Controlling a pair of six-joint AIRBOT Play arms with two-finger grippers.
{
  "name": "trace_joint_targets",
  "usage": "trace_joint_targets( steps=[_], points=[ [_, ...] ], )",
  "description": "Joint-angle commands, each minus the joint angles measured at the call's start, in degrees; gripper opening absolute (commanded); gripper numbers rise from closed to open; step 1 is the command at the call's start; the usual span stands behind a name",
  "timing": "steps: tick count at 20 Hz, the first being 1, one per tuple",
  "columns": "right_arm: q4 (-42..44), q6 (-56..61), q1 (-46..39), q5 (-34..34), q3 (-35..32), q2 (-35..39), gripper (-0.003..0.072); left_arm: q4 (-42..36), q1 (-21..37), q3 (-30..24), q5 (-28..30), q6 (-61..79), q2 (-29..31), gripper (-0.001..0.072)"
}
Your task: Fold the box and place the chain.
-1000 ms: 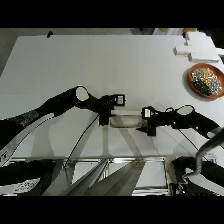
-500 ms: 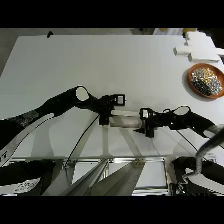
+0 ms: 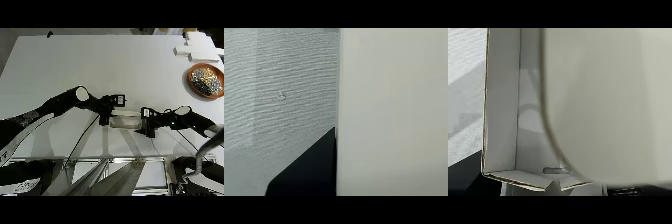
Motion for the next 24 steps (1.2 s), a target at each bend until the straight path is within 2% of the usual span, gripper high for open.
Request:
trace_joint_targets(
  steps=[1, 3, 5, 7, 9, 10, 24],
  points=[
    [0.2, 0.1, 0.0, 0.3, 0.0, 0.0, 0.0629, 0.0, 0.0, 0.0, 0.0, 0.0, 0.0, 0.001],
    [0.5, 0.1, 0.0, 0.3, 0.0, 0.0, 0.0623, 0.0, 0.0, 0.0, 0.0, 0.0, 0.0, 0.001],
    [0.6, 0.0, 0.0, 0.3, 0.0, 0.0, 0.0524, 0.0, 0.0, 0.0, 0.0, 0.0, 0.0, 0.001],
    [0.5, 0.0, 0.0, 0.2, 0.0, 0.0, 0.0515, 0.0, 0.0, 0.0, 0.0, 0.0, 0.0, 0.001],
    [0.2, 0.0, 0.0, 0.2, 0.0, 0.0, 0.0364, 0.0, 0.0, 0.0, 0.0, 0.0, 0.0, 0.001],
    [0.2, -0.1, 0.0, 0.2, 0.0, 0.0, 0.0336, 0.0, 0.0, 0.0, 0.0, 0.0, 0.0, 0.001],
    [0.2, -0.2, 0.0, 1.3, 0.0, 0.0, 0.0338, 0.0, 0.0, 0.0, 0.0, 0.0, 0.0, 0.001]
  ],
)
